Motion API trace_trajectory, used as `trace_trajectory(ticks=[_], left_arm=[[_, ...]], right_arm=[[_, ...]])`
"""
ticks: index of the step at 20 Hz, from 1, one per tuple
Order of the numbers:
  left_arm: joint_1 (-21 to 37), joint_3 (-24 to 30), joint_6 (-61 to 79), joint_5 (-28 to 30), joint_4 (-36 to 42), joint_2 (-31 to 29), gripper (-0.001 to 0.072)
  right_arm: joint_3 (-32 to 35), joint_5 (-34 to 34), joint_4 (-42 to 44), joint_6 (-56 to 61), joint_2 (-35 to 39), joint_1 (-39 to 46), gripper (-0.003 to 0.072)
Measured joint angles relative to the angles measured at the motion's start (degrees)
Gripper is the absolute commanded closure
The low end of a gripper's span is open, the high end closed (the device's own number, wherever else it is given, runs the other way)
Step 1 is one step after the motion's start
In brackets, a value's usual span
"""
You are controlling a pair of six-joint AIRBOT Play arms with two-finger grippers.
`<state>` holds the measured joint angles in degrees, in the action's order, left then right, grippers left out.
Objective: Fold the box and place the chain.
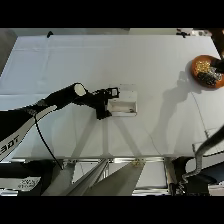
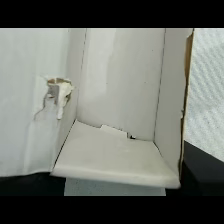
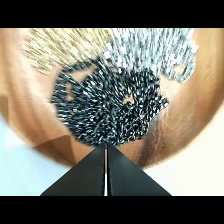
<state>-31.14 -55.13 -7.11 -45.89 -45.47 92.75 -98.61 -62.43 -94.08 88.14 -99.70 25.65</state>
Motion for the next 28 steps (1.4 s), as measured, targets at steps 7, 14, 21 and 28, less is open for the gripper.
trace_trajectory(ticks=[7,14,21,28], left_arm=[[0.0,0.0,0.0,0.0,0.0,0.0,0.0498],[0.0,0.0,0.0,0.0,0.0,0.0,0.0498],[0.0,0.0,0.0,0.0,0.0,0.0,0.0498],[0.0,0.0,0.0,0.0,0.0,0.0,0.0498]], right_arm=[[-0.1,-3.3,4.3,-4.4,8.5,-0.3,0.0149],[-0.1,-2.8,2.6,-5.9,-0.2,-0.1,0.0141],[0.0,0.7,-4.1,-6.1,-11.0,0.8,0.0130],[-0.2,1.3,-1.6,-8.6,-14.5,1.4,0.0461]])
